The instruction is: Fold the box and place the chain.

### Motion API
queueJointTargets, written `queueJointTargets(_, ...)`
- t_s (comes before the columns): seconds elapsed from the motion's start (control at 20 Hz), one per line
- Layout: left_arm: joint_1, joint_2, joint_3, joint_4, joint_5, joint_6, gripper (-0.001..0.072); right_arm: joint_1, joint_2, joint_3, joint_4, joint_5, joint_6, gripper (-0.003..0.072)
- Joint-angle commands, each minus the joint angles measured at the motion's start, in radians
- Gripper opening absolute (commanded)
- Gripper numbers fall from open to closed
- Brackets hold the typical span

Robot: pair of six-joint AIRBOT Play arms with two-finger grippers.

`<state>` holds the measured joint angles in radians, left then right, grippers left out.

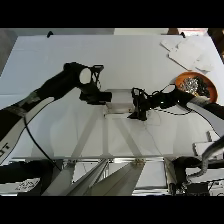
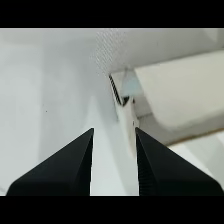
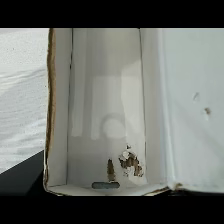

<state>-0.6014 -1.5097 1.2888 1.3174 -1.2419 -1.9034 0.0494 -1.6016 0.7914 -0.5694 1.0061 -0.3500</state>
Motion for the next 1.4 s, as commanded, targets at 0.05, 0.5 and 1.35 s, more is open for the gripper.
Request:
queueJointTargets(0.05,0.101,0.131,-0.004,-0.113,-0.063,0.275,0.0294,-0.001,0.001,0.001,0.001,0.0,0.001,0.0459)
queueJointTargets(0.5,0.311,0.21,-0.319,-0.404,0.132,1.391,0.0537,-0.001,0.001,0.001,0.001,0.0,0.001,0.0459)
queueJointTargets(1.35,0.344,-0.118,-0.438,-0.893,0.176,2.475,0.07,-0.001,0.001,0.001,0.001,0.0,0.001,0.0459)
